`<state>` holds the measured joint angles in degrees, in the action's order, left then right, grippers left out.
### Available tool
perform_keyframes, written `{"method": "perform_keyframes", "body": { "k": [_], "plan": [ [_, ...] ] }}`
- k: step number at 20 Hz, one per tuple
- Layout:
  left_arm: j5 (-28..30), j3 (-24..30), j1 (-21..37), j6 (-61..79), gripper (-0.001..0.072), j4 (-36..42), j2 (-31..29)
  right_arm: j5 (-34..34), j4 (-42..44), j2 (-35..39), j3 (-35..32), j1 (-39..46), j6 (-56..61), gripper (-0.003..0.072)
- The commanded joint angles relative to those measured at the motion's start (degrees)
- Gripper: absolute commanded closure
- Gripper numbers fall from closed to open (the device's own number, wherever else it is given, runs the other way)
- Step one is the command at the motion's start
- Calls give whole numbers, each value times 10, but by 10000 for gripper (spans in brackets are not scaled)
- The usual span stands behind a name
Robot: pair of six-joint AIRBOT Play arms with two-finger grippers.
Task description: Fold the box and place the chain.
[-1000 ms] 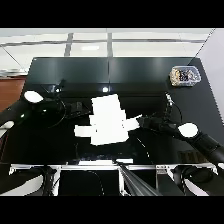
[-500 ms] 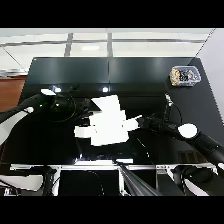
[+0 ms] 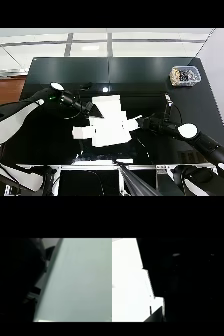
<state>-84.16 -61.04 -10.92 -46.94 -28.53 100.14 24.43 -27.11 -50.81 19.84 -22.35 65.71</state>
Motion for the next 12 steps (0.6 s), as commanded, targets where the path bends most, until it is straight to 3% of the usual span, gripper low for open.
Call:
{"method": "perform_keyframes", "body": {
  "k": [1,3,4,5,6,7,8,10,12],
  "plan": [
    [-52,-26,-13,65,321,-46,6,0,0,0,0,-1,1,672],
    [-37,-37,-21,66,549,-73,6,0,1,0,0,-1,1,672],
    [-27,-38,-20,69,627,-70,6,0,0,0,0,-1,0,672],
    [-17,-39,-20,68,681,-68,6,0,0,0,0,-1,0,670],
    [-13,-40,-19,68,681,-67,6,0,-2,0,0,0,1,644],
    [-11,-42,-19,66,682,-67,5,0,-6,0,0,0,1,368],
    [-13,-42,-19,65,683,-67,5,3,-16,1,1,1,0,34],
    [-19,-42,-19,50,684,-68,-2,49,-87,5,12,22,0,2],
    [-27,-36,-24,45,687,-63,-27,145,-207,10,50,61,0,2]
  ]
}}
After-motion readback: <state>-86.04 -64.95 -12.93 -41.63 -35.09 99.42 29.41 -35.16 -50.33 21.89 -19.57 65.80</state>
